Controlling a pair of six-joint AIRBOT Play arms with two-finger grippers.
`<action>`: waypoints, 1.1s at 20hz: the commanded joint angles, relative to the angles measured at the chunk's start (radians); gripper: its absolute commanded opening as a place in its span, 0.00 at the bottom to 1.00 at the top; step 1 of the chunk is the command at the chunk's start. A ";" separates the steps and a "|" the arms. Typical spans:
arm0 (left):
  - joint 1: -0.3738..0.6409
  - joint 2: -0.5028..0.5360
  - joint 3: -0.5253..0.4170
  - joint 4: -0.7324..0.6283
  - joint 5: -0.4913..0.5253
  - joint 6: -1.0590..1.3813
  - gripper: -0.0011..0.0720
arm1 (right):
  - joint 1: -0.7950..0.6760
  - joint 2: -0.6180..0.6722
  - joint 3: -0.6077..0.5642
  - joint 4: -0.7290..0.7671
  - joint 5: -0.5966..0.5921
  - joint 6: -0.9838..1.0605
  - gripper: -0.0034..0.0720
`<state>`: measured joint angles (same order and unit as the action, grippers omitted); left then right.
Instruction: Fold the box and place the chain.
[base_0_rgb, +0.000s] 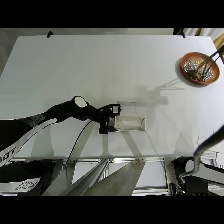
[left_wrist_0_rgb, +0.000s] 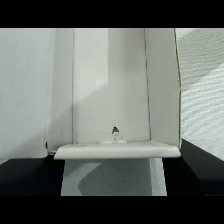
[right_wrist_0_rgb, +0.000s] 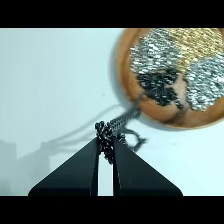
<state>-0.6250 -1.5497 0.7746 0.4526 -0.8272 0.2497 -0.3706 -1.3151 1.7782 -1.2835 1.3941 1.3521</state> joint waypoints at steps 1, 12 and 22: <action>0.000 0.000 0.000 0.000 0.000 0.000 0.20 | 0.080 0.111 0.000 0.016 0.084 0.000 0.06; 0.000 0.000 0.000 0.000 0.000 0.000 0.20 | 0.395 0.164 -0.001 0.016 0.432 0.054 0.06; 0.000 0.000 0.000 0.000 0.000 0.000 0.20 | 0.543 0.401 -0.206 0.003 0.351 0.091 0.06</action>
<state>-0.6250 -1.5497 0.7746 0.4530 -0.8268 0.2497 0.1524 -1.0023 1.6604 -1.2835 1.7885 1.4338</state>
